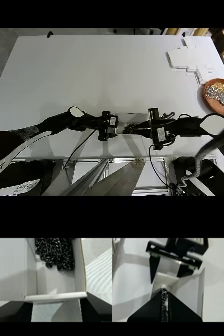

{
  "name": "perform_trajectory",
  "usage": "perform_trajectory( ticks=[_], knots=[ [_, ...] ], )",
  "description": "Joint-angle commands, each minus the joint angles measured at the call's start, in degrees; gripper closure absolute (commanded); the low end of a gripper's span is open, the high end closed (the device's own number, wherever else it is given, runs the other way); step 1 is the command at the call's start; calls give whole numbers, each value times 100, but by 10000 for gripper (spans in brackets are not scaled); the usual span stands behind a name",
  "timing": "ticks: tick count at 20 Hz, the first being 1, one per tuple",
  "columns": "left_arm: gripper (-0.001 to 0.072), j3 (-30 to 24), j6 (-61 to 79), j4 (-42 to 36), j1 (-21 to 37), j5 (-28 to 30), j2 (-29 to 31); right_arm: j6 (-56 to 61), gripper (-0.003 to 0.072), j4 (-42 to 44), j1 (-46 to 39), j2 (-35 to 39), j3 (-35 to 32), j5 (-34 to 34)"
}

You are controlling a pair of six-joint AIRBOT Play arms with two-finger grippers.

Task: Fold the box and place the chain.

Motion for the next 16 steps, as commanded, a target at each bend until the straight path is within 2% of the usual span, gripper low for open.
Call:
perform_trajectory(
  ticks=[1,2,5,6,9,11,14,16],
  knots=[
    [337,-2,0,0,2,0,4,13,668,181,426,-289,2,-680],
    [337,-2,0,2,2,0,4,13,667,146,428,-437,2,-673],
    [337,-2,0,0,2,0,4,13,504,-177,413,-756,17,-754],
    [337,-2,0,2,2,0,4,11,491,-210,313,-745,76,-632],
    [337,-2,0,2,2,-2,4,-7,491,-671,-538,-686,634,420],
    [337,-2,0,0,2,-2,4,11,492,-1156,-1357,-669,887,874],
    [337,-2,0,2,2,0,4,105,517,-1875,-2332,-758,898,1029],
    [337,-2,0,2,2,0,4,164,529,-2210,-2393,-964,894,986]
  ],
)
